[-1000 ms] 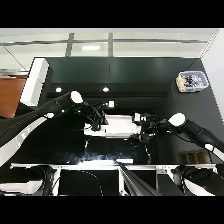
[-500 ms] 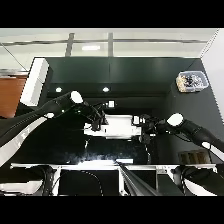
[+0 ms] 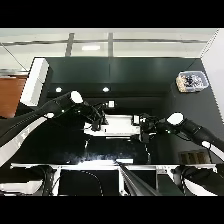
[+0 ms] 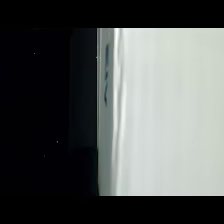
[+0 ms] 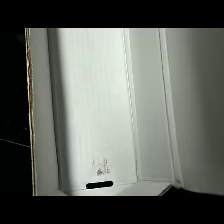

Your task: Fold the box and place the chain.

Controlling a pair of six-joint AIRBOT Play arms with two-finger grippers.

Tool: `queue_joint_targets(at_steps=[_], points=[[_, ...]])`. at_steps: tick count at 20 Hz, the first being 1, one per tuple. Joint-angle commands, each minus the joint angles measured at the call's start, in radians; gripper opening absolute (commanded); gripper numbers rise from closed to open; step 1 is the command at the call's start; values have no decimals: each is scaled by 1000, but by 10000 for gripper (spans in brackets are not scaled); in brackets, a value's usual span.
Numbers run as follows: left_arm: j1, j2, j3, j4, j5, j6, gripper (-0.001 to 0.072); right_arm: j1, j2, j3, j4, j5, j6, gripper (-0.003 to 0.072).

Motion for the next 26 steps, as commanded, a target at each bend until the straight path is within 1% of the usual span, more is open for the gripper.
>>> queue_joint_targets(at_steps=[1, 7, 10, 13, 16, 23, 26], points=[[0, 0, 0, 0, 1, 0, 23, 0, -9, 5, 13, 2, -10, 679], [0, 0, 1, 0, 1, 0, 23, 6, -21, 6, 3, 14, 3, 679], [0, 0, 1, 1, 4, -3, 22, 6, -19, 6, 8, 44, 16, 679], [0, 0, 1, 0, 27, -11, 21, 2, 5, 6, 8, 50, 64, 679], [0, 0, 1, 0, 26, -11, 22, -17, 37, 6, 7, 49, 126, 681], [0, 0, 1, 0, 22, -11, 22, -14, 40, 6, 9, 78, 137, 680], [0, 0, 1, 0, 23, -11, 22, -14, 40, 6, -59, 71, 134, 679]])
